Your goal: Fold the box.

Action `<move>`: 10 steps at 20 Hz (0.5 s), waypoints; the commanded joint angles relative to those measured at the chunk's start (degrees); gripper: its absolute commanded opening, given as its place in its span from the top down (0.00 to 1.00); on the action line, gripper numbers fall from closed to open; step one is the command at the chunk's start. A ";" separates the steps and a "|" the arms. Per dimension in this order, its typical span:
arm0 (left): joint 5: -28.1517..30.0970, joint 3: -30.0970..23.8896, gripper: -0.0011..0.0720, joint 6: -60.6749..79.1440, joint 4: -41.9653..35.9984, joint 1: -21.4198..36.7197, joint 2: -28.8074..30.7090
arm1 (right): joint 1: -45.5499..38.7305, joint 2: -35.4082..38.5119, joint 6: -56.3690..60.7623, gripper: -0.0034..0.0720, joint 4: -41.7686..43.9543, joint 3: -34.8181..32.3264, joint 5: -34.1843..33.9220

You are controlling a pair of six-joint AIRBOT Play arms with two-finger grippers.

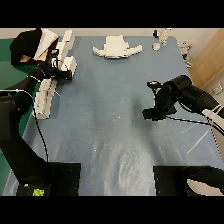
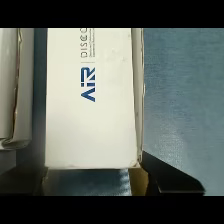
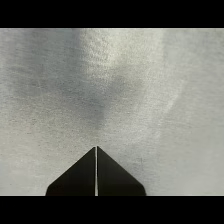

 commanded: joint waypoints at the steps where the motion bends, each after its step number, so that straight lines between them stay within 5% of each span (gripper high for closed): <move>1: -2.14 3.56 0.29 -2.91 2.78 0.20 -2.69 | -0.02 -0.02 0.00 0.93 0.00 0.04 0.00; 10: -2.75 5.20 0.29 -3.21 7.76 0.20 -2.86 | -0.02 -0.02 0.00 0.93 0.00 0.04 0.00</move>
